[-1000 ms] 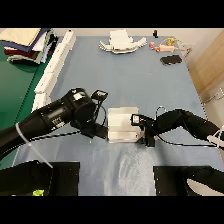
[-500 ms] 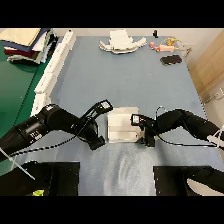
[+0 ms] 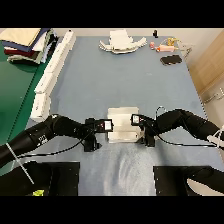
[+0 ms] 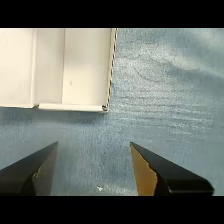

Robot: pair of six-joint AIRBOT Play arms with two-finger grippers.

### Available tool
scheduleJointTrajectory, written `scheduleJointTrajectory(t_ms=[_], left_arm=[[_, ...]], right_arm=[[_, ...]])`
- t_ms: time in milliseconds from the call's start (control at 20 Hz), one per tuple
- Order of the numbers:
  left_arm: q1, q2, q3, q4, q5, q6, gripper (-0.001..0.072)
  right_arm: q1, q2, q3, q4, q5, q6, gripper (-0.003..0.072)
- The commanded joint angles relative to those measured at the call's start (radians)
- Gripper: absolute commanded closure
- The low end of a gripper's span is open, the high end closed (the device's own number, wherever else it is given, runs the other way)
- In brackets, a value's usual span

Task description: Fold the box.

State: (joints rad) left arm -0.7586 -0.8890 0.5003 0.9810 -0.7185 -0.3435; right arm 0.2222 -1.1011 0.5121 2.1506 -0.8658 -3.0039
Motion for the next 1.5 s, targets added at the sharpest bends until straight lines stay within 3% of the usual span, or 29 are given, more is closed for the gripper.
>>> scheduleJointTrajectory(t_ms=[0, 150, 500, 700, 1000, 1450], left_arm=[[0.006, -0.050, -0.040, -0.140, 0.094, 0.231, 0.0017], [0.029, -0.117, -0.040, -0.276, 0.100, 0.329, 0.0017], [0.112, -0.142, -0.038, -0.335, 0.115, 0.337, 0.0017], [0.112, -0.180, -0.023, -0.412, 0.062, 0.438, 0.0017], [0.112, -0.251, 0.032, -0.417, 0.026, 0.442, 0.0017], [0.109, -0.290, 0.037, -0.422, 0.057, 0.460, 0.0018]], right_arm=[[0.000, -0.001, 0.000, 0.000, 0.000, 0.000, 0.0086], [0.000, -0.001, 0.000, 0.000, 0.000, 0.000, 0.0085], [0.000, -0.001, 0.000, 0.000, 0.000, 0.000, 0.0086], [0.000, -0.001, 0.000, 0.000, 0.000, 0.000, 0.0085], [0.000, -0.001, 0.000, 0.000, 0.000, 0.000, 0.0085], [0.000, -0.001, 0.000, 0.000, 0.000, 0.000, 0.0085]])
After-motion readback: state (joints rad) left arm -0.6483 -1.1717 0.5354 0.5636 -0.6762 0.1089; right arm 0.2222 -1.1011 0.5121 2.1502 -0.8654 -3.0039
